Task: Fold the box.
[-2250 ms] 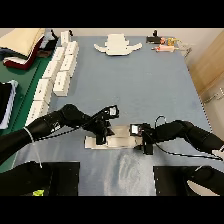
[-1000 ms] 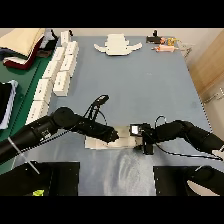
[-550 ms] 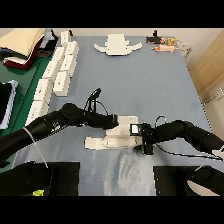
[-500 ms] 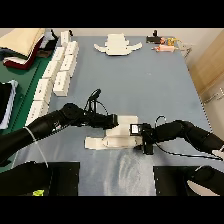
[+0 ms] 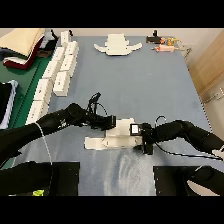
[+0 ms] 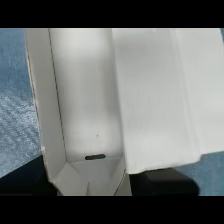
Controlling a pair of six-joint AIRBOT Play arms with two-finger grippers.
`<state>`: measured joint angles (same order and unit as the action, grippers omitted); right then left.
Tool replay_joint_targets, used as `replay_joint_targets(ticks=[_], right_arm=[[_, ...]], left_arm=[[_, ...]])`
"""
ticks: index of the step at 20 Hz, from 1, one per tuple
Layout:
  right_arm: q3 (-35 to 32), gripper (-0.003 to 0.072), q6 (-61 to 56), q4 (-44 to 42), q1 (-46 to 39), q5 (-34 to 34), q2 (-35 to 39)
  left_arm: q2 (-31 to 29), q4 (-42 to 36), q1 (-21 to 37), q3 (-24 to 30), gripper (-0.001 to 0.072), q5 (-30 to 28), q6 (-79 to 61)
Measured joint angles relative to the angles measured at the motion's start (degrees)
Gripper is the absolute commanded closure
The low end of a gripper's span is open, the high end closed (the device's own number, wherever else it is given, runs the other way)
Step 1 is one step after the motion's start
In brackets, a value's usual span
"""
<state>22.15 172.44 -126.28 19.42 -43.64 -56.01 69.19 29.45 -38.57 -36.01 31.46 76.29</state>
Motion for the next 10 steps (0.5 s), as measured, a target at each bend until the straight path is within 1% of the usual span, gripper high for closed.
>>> replay_joint_targets(ticks=[3,5,7,10], right_arm=[[0.0,0.0217,0.07,0.02,0.0,-0.02,0.02],[0.0,0.0217,0.11,0.04,0.0,-0.04,0.02],[0.0,0.0216,0.13,0.09,0.02,-0.09,0.02],[0.02,0.0217,0.15,0.13,0.02,-0.13,0.0]], left_arm=[[-0.37,0.35,0.42,-0.44,0.0697,1.49,-1.03],[-2.1,0.92,1.44,-1.36,0.0697,4.31,-3.78],[-5.14,1.36,2.95,-2.43,0.0697,8.37,-6.27],[-12.41,4.74,4.94,-3.32,0.0697,13.79,-8.33]])
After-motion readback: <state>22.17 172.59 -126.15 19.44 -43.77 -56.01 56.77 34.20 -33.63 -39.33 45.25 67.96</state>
